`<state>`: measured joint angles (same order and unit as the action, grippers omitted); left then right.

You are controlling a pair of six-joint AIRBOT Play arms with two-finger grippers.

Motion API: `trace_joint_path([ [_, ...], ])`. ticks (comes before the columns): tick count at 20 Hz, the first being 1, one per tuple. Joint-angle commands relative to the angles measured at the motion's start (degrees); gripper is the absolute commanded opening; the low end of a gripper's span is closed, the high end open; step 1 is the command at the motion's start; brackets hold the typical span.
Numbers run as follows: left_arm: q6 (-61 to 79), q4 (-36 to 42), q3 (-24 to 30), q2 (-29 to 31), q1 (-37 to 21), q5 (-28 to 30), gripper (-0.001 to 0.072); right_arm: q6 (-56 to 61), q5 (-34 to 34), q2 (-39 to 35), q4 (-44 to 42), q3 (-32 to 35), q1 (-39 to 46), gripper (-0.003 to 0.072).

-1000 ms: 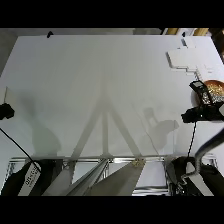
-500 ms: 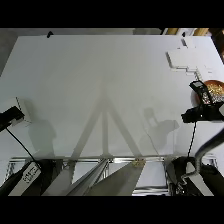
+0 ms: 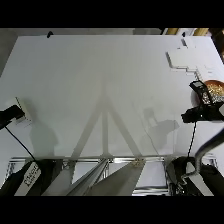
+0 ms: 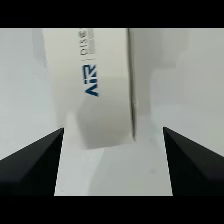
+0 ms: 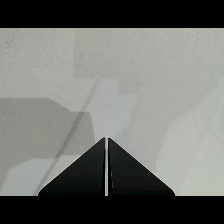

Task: Fold the box and place the chain.

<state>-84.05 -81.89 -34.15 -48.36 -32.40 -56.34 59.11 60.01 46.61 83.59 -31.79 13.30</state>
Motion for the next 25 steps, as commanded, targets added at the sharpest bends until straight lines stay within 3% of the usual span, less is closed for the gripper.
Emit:
trace_joint_path([
  [1,0.02,0.13,0.02,7.56,3.98,-1.66,0.0694,0.00,0.00,-0.04,0.00,0.00,0.04,0.0017],
  [5,0.04,0.20,0.02,14.34,9.03,-7.78,0.0694,0.00,0.00,-0.07,0.00,0.00,0.04,0.0017],
  [10,0.04,1.51,0.04,16.17,13.29,-14.05,0.0694,0.00,0.00,-0.07,0.00,0.00,0.02,0.0017],
  [25,0.07,1.70,0.04,16.00,14.64,-11.82,0.0694,0.00,0.00,-0.07,0.00,0.00,0.04,0.0017],
])
